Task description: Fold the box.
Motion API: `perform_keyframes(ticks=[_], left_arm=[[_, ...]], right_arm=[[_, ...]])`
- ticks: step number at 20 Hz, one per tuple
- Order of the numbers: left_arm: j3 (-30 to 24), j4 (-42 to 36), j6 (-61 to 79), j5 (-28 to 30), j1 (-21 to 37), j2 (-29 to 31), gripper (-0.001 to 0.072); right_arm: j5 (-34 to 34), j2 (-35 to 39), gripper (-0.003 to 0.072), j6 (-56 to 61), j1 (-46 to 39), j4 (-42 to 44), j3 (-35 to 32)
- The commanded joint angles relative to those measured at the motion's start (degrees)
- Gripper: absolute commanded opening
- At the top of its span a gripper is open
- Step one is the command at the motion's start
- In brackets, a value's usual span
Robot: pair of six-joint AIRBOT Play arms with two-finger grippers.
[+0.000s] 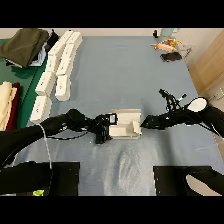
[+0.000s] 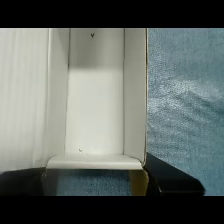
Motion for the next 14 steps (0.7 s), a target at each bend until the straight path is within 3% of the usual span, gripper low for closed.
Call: perform_keyframes(ticks=[1,4,6,8,14], left_arm=[[0.1,0.0,0.0,0.0,0.0,0.0,0.0439],[0.1,0.0,0.0,0.0,0.0,0.0,0.0439],[0.1,0.0,0.0,0.0,0.0,0.0,0.0439],[0.1,0.0,0.0,0.0,0.0,0.0,0.0439],[0.1,0.0,0.0,0.0,0.0,0.0,0.0439]], right_arm=[[-1.7,-0.7,0.0493,-1.4,4.4,1.3,0.0],[-7.6,-1.2,0.0451,1.9,9.9,0.6,0.2],[-9.7,-1.6,0.045,8.9,13.2,-5.8,0.8],[-9.4,-2.5,0.0449,17.7,16.6,-15.0,2.4],[-7.0,-3.9,0.0437,40.6,27.0,-31.8,8.6]])
